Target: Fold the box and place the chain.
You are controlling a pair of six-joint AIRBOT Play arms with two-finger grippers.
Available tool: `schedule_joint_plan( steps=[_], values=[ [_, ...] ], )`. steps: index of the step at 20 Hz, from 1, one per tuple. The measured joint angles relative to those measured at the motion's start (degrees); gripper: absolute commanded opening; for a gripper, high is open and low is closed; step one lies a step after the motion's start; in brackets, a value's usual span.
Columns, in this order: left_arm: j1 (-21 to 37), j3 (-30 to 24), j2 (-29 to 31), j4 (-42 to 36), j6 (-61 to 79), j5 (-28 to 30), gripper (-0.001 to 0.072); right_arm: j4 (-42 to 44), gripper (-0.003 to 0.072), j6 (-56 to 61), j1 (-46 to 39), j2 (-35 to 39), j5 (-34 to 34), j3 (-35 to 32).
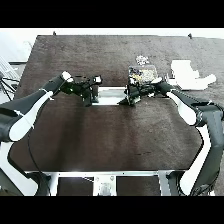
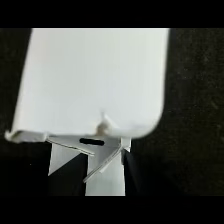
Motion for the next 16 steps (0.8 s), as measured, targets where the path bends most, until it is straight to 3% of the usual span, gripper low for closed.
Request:
schedule_joint_plan(
  steps=[2,3,4,5,10,11,12,16],
  values=[
    [0.0,0.0,0.0,0.2,0.5,0.4,0.0252,0.0,0.0416,0.0,0.0,0.0,0.0,0.0],
    [0.0,0.0,0.0,0.4,0.7,0.4,0.0298,0.0,0.0416,0.0,0.0,0.0,0.0,0.0],
    [-0.1,0.0,0.0,0.8,1.0,0.7,0.0461,0.0,0.0416,0.0,0.0,0.0,0.1,0.0],
    [-0.1,0.0,0.0,1.4,1.1,1.5,0.0489,-0.1,0.0416,-0.1,0.0,0.0,0.1,0.0],
    [0.0,0.0,0.0,3.2,2.3,0.8,0.0488,-0.1,0.0416,-0.1,0.0,0.0,0.2,0.0],
    [-0.1,0.0,0.0,3.3,2.6,1.1,0.0464,-0.1,0.0416,-0.1,0.0,0.0,0.2,0.0],
    [-0.1,0.0,0.0,3.4,2.7,1.6,0.0348,-0.1,0.0416,-0.1,0.0,0.0,0.2,0.0],
    [-0.1,0.0,0.0,3.7,4.1,3.1,0.035,-0.2,0.0416,-0.1,0.0,0.0,0.3,0.0]
  ],
)
